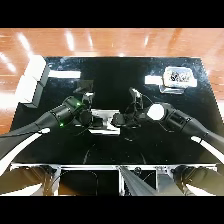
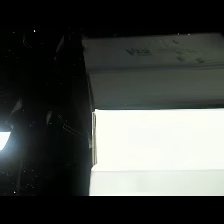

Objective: Fold the box and place the chain.

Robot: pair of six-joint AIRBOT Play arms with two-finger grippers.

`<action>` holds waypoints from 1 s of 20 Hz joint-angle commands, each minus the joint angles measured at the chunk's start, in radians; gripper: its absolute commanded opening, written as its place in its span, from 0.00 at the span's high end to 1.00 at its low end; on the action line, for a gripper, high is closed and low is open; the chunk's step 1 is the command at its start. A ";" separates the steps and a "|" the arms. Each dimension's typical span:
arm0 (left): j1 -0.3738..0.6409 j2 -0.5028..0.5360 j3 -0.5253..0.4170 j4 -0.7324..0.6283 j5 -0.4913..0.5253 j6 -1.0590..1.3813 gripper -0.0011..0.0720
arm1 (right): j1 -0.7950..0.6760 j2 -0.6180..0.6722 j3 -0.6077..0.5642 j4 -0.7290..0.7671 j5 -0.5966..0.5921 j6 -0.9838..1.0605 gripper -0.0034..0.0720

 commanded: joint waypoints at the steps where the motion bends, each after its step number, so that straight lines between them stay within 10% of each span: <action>1: -0.001 -0.001 0.000 0.000 0.000 0.002 0.94 | 0.063 -0.005 0.033 -0.214 0.001 0.200 0.23; 20: -0.001 -0.001 0.001 -0.001 0.000 0.001 0.94 | 0.168 -0.188 0.225 -0.438 0.185 0.379 0.24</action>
